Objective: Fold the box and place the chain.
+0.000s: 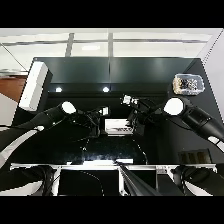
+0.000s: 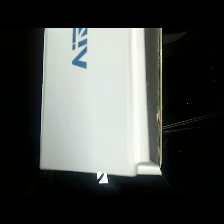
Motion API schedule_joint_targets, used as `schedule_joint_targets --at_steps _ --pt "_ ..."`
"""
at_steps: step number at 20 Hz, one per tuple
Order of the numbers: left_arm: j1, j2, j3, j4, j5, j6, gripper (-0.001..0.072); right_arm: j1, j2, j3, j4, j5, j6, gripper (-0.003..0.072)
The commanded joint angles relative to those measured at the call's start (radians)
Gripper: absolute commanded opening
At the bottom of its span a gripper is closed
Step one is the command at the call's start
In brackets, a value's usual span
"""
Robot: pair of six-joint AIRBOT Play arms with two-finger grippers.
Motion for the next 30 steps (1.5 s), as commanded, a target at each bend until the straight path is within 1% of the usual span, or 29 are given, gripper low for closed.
schedule_joint_targets --at_steps 1,5,9,17,18,30 --pt "-0.001 0.000 0.000 0.001 0.000 0.002 0.0372 0.001 -0.007 0.000 0.000 -0.001 0.000 0.0238" --pt "-0.001 0.000 0.000 0.001 0.000 0.002 0.0371 0.001 -0.014 0.000 0.000 0.002 0.000 0.0238" --pt "-0.001 0.000 0.000 0.001 0.000 0.002 0.0371 0.001 -0.014 0.000 0.000 0.040 0.001 0.0237" --pt "-0.001 0.000 0.000 0.001 0.000 0.002 0.0371 0.001 -0.014 0.000 -0.001 0.044 0.008 0.0240" --pt "-0.001 0.000 0.000 0.001 0.000 0.002 0.0371 0.001 -0.014 0.000 -0.001 0.045 0.012 0.0270" --pt "0.000 0.000 0.000 0.001 0.000 0.002 0.0372 0.001 -0.015 -0.010 -0.004 0.045 0.015 0.0267"
